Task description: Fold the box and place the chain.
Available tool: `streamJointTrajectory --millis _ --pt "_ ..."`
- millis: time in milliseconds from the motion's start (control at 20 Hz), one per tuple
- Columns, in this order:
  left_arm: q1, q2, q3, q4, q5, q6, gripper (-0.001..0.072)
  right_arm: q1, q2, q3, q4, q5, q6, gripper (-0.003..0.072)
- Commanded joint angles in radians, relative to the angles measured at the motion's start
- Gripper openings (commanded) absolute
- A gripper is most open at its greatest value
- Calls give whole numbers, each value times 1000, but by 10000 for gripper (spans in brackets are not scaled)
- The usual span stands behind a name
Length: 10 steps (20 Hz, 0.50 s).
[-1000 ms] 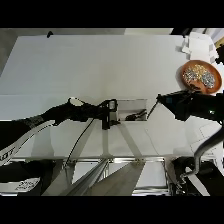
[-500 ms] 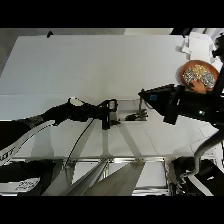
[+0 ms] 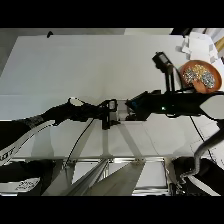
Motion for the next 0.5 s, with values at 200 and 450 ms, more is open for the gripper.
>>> streamJointTrajectory --millis 200,450 --pt "0 0 0 0 0 0 31 16 -123 -112 -162 -30 77 14" --pt "1 0 0 0 0 0 31 16 -183 -159 -162 -41 78 15"
